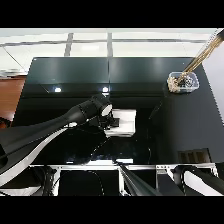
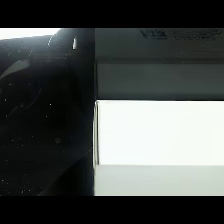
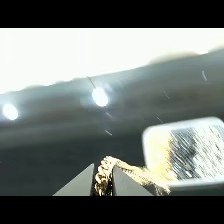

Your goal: Fold the box and place the chain.

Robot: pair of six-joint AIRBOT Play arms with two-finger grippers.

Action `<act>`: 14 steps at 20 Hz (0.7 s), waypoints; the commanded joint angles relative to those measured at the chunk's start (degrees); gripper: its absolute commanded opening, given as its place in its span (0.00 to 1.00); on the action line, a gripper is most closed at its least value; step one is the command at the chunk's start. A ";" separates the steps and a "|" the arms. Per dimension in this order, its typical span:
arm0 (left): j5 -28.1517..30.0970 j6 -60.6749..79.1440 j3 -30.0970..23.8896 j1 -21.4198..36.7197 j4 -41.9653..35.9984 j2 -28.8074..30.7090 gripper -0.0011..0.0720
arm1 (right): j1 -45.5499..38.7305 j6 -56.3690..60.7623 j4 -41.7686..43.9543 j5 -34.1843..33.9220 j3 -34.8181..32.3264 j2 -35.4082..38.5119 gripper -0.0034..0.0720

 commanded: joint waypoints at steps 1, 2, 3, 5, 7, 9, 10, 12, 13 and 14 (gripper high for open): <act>0.00 0.00 0.00 0.04 0.02 0.00 0.05 | 1.18 -3.76 6.01 -0.57 0.02 8.00 0.06; 0.00 0.00 0.00 0.04 0.02 0.00 0.05 | 1.75 -3.98 7.39 -0.02 0.02 9.40 0.06; 0.00 0.00 0.00 0.04 0.02 0.00 0.05 | 2.27 -4.28 8.55 0.61 0.02 10.54 0.06; 0.02 0.00 0.00 0.04 0.02 0.00 0.05 | 3.52 -4.42 10.95 2.75 0.02 12.41 0.06; 0.00 0.00 0.00 0.04 0.02 0.00 0.05 | 4.59 -5.25 13.64 5.81 0.02 13.42 0.06; 0.00 0.00 0.00 0.04 0.00 0.00 0.05 | 6.27 -6.93 16.98 11.61 -0.17 13.44 0.06; 0.00 0.00 0.00 0.04 0.00 0.00 0.05 | 7.58 -7.19 17.88 13.92 -0.85 13.46 0.06; 0.00 0.00 0.00 0.04 0.02 0.00 0.05 | 11.08 -7.63 18.73 18.84 -3.58 13.46 0.06; 0.00 0.00 0.00 0.04 0.02 0.00 0.05 | 13.07 -7.98 18.73 20.63 -5.73 13.46 0.06; 0.02 0.00 0.00 0.04 0.02 0.00 0.05 | 15.34 -8.35 18.84 21.46 -8.46 13.46 0.06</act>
